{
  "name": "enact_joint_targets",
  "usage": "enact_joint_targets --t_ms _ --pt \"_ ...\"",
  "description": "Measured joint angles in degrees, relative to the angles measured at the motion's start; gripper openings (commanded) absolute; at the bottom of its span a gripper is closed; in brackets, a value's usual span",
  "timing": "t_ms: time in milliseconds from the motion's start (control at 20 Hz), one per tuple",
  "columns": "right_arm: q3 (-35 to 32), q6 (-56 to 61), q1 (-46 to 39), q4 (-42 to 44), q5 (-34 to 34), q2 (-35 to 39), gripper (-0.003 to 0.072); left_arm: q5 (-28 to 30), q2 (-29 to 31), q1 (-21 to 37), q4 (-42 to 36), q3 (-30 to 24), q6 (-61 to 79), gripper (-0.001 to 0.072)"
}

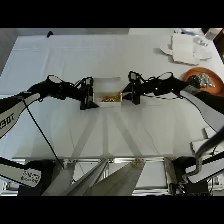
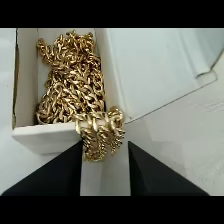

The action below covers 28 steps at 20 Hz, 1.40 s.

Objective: Fold the box and place the chain.

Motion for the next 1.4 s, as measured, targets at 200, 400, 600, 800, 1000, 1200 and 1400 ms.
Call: enact_joint_targets --t_ms 200,400,600,800,1000,1200,1400 --pt "0.0 -0.3 0.8 1.6 -0.9 -0.2 0.0014 0.3 0.0 0.0 -0.1 0.0 0.0 0.0393" --pt "0.0 -0.4 1.0 1.9 -1.2 -0.2 0.0013 0.3 0.0 0.0 -0.1 0.0 0.1 0.0393" --pt "0.0 -0.5 1.1 1.4 -1.2 -0.2 0.0013 0.2 0.0 0.0 0.0 0.0 0.2 0.0393" --pt "0.0 2.3 1.2 -4.3 -1.0 0.5 0.0012 -0.9 0.0 -0.1 0.3 0.0 0.6 0.0393" --pt "0.0 9.0 1.2 -10.0 -1.1 2.9 0.0012 -0.6 0.0 -0.1 0.2 0.0 0.4 0.0393" --pt "0.0 12.7 1.2 -12.5 -1.2 7.1 0.0012 -0.4 0.0 -0.1 0.1 0.0 0.3 0.0393" --pt "0.0 16.2 2.1 -13.3 -1.1 12.0 0.0012 -0.2 0.0 -0.1 0.0 0.0 0.3 0.0393"
